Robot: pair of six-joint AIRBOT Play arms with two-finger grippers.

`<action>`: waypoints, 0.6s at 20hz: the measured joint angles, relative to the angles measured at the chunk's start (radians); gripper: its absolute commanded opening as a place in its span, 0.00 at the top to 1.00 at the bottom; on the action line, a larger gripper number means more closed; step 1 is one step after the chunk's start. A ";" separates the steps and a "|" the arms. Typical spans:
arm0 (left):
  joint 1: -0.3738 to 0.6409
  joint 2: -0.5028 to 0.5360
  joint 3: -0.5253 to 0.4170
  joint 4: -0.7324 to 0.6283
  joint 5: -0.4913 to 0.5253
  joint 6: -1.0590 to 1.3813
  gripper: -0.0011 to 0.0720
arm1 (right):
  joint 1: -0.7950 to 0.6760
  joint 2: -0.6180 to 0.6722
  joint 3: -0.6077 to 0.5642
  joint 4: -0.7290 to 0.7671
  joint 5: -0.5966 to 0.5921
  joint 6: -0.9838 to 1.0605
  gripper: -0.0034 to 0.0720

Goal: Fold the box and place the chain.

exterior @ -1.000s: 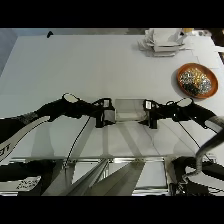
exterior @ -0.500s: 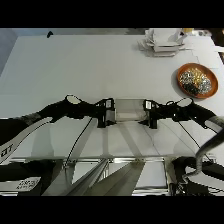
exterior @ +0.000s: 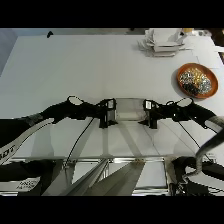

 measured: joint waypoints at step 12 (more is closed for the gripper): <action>-0.013 0.000 0.001 -0.004 0.024 0.022 0.96 | 0.000 0.000 0.000 0.000 0.000 0.000 0.23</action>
